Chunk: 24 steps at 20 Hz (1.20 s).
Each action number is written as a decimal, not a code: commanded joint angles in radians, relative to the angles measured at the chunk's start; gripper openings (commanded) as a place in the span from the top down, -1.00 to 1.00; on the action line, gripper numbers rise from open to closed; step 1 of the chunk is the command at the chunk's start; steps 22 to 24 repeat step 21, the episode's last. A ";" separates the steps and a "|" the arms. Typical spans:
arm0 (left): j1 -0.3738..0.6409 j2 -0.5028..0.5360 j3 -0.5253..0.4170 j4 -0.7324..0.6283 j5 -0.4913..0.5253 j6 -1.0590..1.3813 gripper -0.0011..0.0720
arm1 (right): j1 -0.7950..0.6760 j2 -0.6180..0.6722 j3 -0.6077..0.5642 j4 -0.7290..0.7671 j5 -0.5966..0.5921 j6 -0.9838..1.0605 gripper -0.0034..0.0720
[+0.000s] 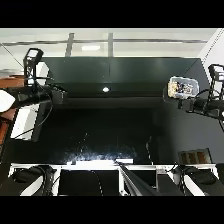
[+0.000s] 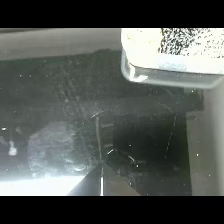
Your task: Fold the box and place the chain.
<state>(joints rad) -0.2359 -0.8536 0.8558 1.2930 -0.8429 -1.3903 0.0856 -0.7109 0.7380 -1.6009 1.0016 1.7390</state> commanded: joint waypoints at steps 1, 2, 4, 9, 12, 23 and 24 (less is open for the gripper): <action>-0.013 0.011 -0.020 0.078 0.045 -0.082 0.89 | 0.008 0.012 -0.028 -0.023 -0.026 0.034 0.85; 0.002 0.011 -0.020 0.070 0.035 -0.084 0.89 | 0.008 0.012 -0.028 -0.023 -0.026 0.034 0.85; 0.008 0.011 -0.022 0.068 0.027 -0.083 0.89 | 0.008 0.012 -0.028 -0.023 -0.026 0.034 0.85; 0.006 0.011 -0.022 0.040 0.050 -0.084 0.89 | 0.008 0.012 -0.028 -0.023 -0.026 0.034 0.85; 0.006 0.011 -0.022 0.040 0.050 -0.083 0.89 | 0.008 0.012 -0.028 -0.023 -0.026 0.034 0.85; 0.006 0.011 -0.022 0.040 0.050 -0.084 0.89 | 0.008 0.012 -0.028 -0.023 -0.026 0.034 0.84; 0.006 0.011 -0.022 0.040 0.050 -0.084 0.89 | 0.008 0.012 -0.028 -0.023 -0.026 0.034 0.84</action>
